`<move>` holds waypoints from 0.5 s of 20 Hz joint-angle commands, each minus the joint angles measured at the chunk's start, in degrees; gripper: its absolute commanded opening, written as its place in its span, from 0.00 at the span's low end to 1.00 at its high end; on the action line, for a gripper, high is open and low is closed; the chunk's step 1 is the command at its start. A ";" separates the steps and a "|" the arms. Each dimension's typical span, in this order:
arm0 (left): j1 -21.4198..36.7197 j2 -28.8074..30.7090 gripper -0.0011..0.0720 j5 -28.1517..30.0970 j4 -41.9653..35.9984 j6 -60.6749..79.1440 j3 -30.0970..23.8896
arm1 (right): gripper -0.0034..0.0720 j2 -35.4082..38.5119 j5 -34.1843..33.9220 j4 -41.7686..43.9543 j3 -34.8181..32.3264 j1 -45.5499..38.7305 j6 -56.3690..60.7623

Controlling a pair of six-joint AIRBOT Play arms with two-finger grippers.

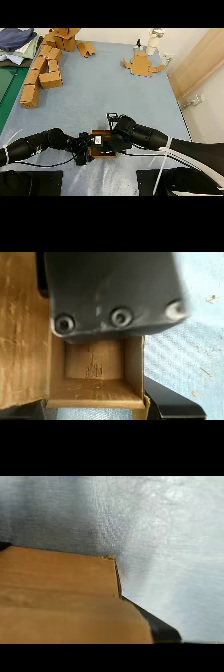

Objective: Fold the box.

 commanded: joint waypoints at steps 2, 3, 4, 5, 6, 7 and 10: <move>0.02 0.02 0.72 -0.07 -0.04 -0.07 0.00 | 0.56 2.99 -6.86 -2.21 1.81 -0.02 2.71; 0.02 0.02 0.72 -0.07 -0.04 -0.07 0.00 | 0.56 3.58 -8.22 -2.56 1.95 -0.02 3.04; 0.02 0.02 0.72 -0.07 -0.04 -0.07 0.00 | 0.56 3.98 -8.96 -2.58 1.99 -0.02 3.04; 0.02 0.02 0.72 -0.04 -0.04 -0.07 0.00 | 0.56 4.28 -9.18 -2.49 1.99 0.00 3.04; 0.02 0.02 0.72 -0.07 -0.04 -0.07 0.00 | 0.56 4.68 -9.14 -2.47 1.99 0.00 3.04; 0.02 0.02 0.72 -0.07 -0.04 -0.07 0.00 | 0.56 5.18 -8.98 -2.47 1.99 0.00 3.04; 0.02 0.02 0.72 -0.07 -0.04 -0.07 0.00 | 0.54 6.97 -8.98 -2.71 1.99 -0.02 3.02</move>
